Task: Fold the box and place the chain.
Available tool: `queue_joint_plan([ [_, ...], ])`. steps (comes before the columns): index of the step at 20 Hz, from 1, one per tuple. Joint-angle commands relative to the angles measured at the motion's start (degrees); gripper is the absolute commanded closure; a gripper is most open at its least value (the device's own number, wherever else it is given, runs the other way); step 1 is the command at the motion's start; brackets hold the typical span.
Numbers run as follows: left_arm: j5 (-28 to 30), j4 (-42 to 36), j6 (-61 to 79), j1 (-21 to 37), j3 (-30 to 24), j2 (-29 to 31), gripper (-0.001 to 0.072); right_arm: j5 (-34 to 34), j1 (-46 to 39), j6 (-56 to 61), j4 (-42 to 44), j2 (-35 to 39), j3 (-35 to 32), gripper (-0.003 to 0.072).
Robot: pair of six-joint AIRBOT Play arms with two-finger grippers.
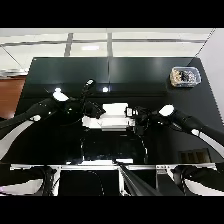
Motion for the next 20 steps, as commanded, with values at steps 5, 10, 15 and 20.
queue_joint_plan([
  [5, -6.54, 4.02, 0.7, 7.61, 3.91, 10.03, 0.0684, -0.09, 0.04, 0.0, 0.07, -0.02, 0.02, 0.0376],
  [10, -21.35, 2.99, 10.36, 18.82, -5.42, 18.8, 0.0684, -0.09, 0.04, 0.0, 0.07, -0.02, 0.02, 0.0376],
  [15, -18.82, 10.08, 33.81, 15.32, -11.52, 19.06, -0.0006, -0.09, 0.04, 0.0, 0.07, -0.02, 0.02, 0.0376],
  [20, 1.09, 10.84, 45.53, 4.55, -11.54, 18.36, -0.0004, -0.09, 0.04, 0.0, 0.07, -0.02, 0.02, 0.0376],
])
